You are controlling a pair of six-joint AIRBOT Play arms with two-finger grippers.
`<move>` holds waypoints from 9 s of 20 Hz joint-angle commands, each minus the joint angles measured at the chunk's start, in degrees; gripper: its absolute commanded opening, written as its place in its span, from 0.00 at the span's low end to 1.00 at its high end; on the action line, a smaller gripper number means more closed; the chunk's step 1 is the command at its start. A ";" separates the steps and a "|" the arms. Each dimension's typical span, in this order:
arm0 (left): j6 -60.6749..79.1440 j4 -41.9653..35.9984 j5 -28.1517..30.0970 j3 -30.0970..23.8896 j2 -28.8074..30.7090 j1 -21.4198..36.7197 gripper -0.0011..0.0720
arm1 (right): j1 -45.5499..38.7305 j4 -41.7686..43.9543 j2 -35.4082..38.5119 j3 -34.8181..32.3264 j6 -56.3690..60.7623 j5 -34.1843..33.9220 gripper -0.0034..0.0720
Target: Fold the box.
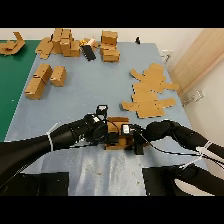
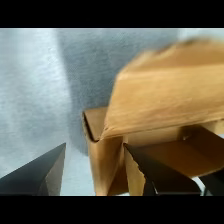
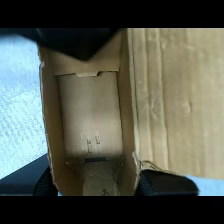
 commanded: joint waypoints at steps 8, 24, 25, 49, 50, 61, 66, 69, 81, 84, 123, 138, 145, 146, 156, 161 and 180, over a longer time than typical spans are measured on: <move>-5.66 4.46 -4.52 5.09 -6.38 -1.92 0.73 | 0.04 0.00 0.00 -0.04 0.02 0.02 0.64; -5.90 2.47 -2.58 5.81 -7.41 -1.92 0.03 | 0.04 0.00 0.02 -0.04 0.02 0.02 0.64; -5.75 2.45 -2.49 5.81 -7.41 -1.92 0.04 | 0.04 0.00 0.00 -0.04 0.02 0.02 0.64; 18.12 5.44 -17.73 2.43 9.05 12.52 0.03 | 0.04 0.00 0.02 -0.04 0.02 0.02 0.64; 25.86 1.09 -17.14 0.00 11.17 15.89 0.03 | 0.04 0.00 0.00 -0.04 0.02 0.02 0.64; 98.33 -18.16 7.26 -10.95 15.67 44.54 0.03 | 0.04 -0.02 0.02 -0.04 0.00 0.02 0.64; 125.11 -40.74 5.44 -15.17 15.69 34.42 0.03 | 0.04 0.00 0.00 -0.04 0.02 0.02 0.64; 130.66 -39.01 3.19 -18.14 15.67 27.98 0.04 | 0.04 -0.02 0.00 -0.04 0.02 0.02 0.64; 140.10 -49.55 8.87 -20.15 8.02 23.78 0.97 | 0.04 -0.02 0.00 -0.04 0.02 0.02 0.64; 140.17 -51.17 8.61 -20.15 6.91 23.76 0.97 | 0.04 -0.02 0.00 -0.04 0.02 0.02 0.64; 147.80 -57.96 12.28 -19.96 2.69 19.50 0.58 | 0.04 -0.02 0.00 -0.04 0.02 0.07 0.64; 147.82 -57.94 12.31 -19.91 2.64 19.52 0.58 | 0.04 0.26 0.02 -0.04 0.02 0.35 0.64; 148.61 -57.09 16.72 -19.91 2.60 16.63 0.63 | 0.04 0.26 0.02 -0.04 0.02 0.46 0.64; 148.63 -57.09 16.81 -19.91 2.58 16.65 0.82 | 0.04 0.24 0.02 -0.04 0.02 0.46 0.64; 148.65 -57.09 16.70 -19.91 2.47 16.65 0.58 | 0.04 0.24 0.02 -0.04 0.02 0.46 0.64; 148.63 -57.11 16.68 -19.91 2.47 16.65 0.58 | 0.04 0.22 0.02 -0.04 0.09 0.50 0.94; 148.63 -57.09 16.72 -19.91 2.47 16.65 0.58 | -0.20 -10.58 9.33 -0.02 16.68 -2.23 0.98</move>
